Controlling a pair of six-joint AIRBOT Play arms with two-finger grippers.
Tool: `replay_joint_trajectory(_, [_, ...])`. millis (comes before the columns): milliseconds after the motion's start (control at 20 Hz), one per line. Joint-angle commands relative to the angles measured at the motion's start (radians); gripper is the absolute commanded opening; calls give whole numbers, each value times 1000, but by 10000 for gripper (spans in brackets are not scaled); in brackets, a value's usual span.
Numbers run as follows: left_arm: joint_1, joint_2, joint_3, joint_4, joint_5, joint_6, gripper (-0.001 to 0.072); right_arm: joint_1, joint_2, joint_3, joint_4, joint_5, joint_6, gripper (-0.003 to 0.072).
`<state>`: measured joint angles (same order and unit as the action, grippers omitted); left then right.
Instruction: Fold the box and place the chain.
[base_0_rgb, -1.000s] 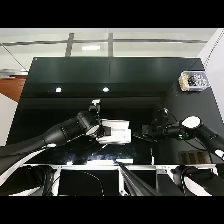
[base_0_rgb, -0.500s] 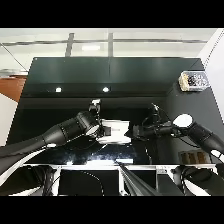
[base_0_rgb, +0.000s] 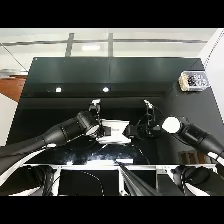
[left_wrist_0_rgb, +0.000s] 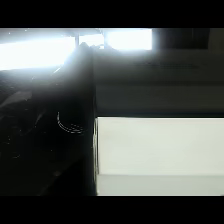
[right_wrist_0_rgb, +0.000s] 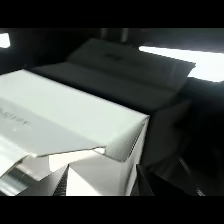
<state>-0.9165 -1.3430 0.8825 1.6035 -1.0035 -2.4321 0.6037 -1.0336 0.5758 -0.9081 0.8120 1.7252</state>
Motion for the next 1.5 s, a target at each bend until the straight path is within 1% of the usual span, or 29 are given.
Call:
replay_joint_trajectory(0, [1, 0, 0, 0, 0, 0, 29, 36, -10, 14, -105, -13, 131, 414])
replay_joint_trajectory(100, [1, 0, 0, 0, 1, 0, 29, 59, -38, 35, -134, -13, 160, 414])
replay_joint_trajectory(200, [1, 0, 0, 1, 1, 0, 29, 92, -79, 77, -204, -12, 219, 414])
replay_joint_trajectory(450, [1, 0, 0, 1, 5, 0, 29, 135, -148, 150, -309, 45, 323, 414])
replay_joint_trajectory(600, [1, 0, 0, 1, 5, 0, 29, 171, -177, 196, -435, 114, 429, 414])
replay_joint_trajectory(700, [1, 0, 0, 1, 5, 0, 29, 194, -206, 234, -485, 175, 465, 366])
replay_joint_trajectory(800, [1, 0, 0, 0, 5, 0, 29, 211, -234, 270, -504, 208, 496, 353])
replay_joint_trajectory(850, [1, 0, 0, 0, 5, 0, 30, 218, -245, 284, -508, 216, 499, 304])
replay_joint_trajectory(1050, [1, 0, 0, 0, 4, 0, 29, 241, -292, 320, -534, 263, 560, 297])
replay_joint_trajectory(1100, [1, 0, 0, 0, 4, 0, 29, 249, -306, 332, -544, 279, 568, 253])
replay_joint_trajectory(1150, [1, 0, 0, 1, 5, 0, 29, 256, -317, 340, -547, 285, 568, 227])
replay_joint_trajectory(1450, [1, 0, 0, 1, 4, 0, 29, 263, -346, 347, -544, 274, 599, 226])
